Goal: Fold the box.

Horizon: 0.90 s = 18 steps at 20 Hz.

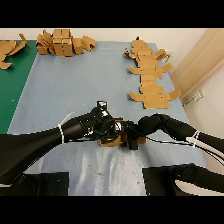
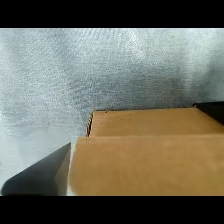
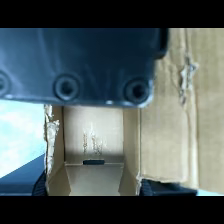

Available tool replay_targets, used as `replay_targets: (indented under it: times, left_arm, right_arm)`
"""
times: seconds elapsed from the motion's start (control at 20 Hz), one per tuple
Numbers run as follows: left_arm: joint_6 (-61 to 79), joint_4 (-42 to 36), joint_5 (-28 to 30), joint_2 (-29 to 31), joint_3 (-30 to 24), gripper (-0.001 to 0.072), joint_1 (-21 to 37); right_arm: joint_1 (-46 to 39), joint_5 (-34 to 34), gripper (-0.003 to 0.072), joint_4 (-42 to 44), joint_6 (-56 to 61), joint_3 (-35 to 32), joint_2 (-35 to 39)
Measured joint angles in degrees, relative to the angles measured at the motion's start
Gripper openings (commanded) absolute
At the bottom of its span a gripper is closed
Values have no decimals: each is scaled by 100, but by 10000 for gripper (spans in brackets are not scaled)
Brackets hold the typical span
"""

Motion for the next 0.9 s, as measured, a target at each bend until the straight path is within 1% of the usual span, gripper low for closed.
replay_targets:
  times: [0.05,0.1,0.15,0.7,0.75,0.8,0.85,0.9]
  left_arm:
    - [2,0,0,-15,0,44,0]
    - [-7,-4,7,-26,0,44,0]
    - [-2,7,15,-31,0,16,2]
    - [39,2,35,-37,0,17,0]
    - [42,2,26,-26,0,219,0]
    - [68,0,2,-15,0,499,0]
    - [68,-20,-17,7,0,509,0]
    - [66,-15,-11,20,0,469,-2]
  right_arm:
    - [0,0,534,-2,0,0,0]
    - [0,0,533,0,4,0,-2]
    - [-2,0,534,4,4,-2,-2]
    - [-2,-2,534,2,2,-2,-2]
    - [-2,0,533,2,2,-2,0]
    - [0,-2,533,-2,-7,0,-2]
    - [-2,-2,534,-2,-9,0,0]
    - [-2,-2,533,-2,-7,0,0]
